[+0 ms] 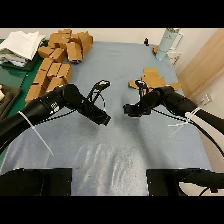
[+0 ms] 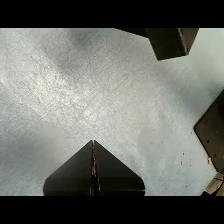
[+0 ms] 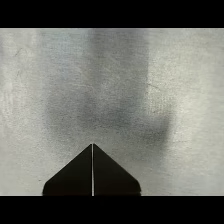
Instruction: Fold the box.
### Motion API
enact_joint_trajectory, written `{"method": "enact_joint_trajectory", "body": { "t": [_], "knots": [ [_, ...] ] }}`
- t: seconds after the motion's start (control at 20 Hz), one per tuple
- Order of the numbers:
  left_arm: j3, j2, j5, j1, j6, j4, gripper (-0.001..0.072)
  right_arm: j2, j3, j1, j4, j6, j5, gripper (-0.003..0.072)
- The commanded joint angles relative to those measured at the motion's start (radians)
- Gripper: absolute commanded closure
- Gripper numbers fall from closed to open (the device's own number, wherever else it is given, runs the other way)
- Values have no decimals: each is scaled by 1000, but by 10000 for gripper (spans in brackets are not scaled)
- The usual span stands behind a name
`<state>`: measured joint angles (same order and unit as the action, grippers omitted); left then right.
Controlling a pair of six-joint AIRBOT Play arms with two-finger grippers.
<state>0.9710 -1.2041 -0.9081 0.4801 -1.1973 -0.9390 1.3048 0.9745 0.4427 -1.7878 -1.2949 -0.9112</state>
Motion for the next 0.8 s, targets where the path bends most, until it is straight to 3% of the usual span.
{"method": "enact_joint_trajectory", "body": {
  "t": [0.0, 0.75],
  "knots": [
    [0, 1, 0, 0, 0, -1, 697, 1, 1, 0, 0, 0, 0, 679],
    [0, 1, 0, 0, 0, -1, 697, 5, 1, 0, -4, 4, 50, 679]
  ]
}}
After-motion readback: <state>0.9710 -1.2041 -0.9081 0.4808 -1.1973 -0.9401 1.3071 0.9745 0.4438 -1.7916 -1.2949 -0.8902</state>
